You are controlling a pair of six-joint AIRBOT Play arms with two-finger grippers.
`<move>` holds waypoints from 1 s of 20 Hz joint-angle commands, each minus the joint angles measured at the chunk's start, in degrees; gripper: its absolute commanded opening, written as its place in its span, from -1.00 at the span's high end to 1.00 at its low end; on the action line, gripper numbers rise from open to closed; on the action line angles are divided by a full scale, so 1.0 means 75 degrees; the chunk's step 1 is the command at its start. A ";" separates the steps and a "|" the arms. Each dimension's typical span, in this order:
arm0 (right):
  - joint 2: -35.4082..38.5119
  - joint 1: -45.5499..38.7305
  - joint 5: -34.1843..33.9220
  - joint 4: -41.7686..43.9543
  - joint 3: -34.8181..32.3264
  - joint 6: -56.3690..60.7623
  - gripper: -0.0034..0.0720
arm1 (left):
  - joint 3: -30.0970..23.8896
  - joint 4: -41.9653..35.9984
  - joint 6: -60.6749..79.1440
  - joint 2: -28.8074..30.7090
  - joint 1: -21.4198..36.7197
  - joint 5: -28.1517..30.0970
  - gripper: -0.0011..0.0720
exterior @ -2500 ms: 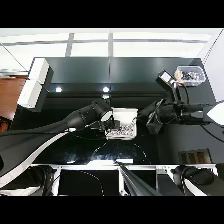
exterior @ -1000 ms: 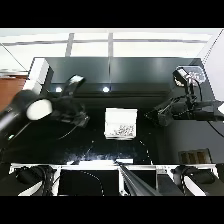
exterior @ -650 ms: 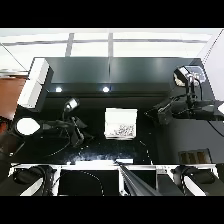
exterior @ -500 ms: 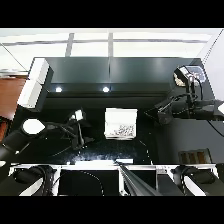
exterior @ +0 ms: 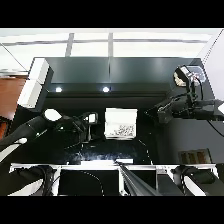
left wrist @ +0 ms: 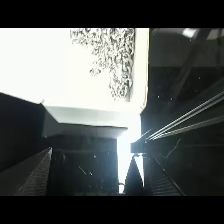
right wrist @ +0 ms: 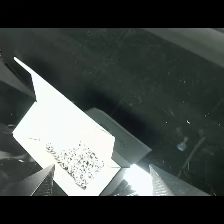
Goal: Fold the box and place the chain.
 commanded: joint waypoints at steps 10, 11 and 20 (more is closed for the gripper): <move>-0.0006 0.0003 -0.0029 0.0038 0.0000 0.0006 -0.92 | 0.0341 -0.0420 -0.0050 -0.0504 -0.0219 -0.0332 -0.96; -0.0006 0.0003 -0.0032 0.0035 0.0000 0.0006 -0.92 | 0.0344 -0.0425 -0.0055 -0.0507 -0.0219 -0.0332 -0.96; -0.0006 0.0003 -0.0029 -0.0152 0.0000 0.0003 -0.92 | 0.0472 -0.0423 -0.0248 -0.0635 -0.0227 -0.0326 -0.96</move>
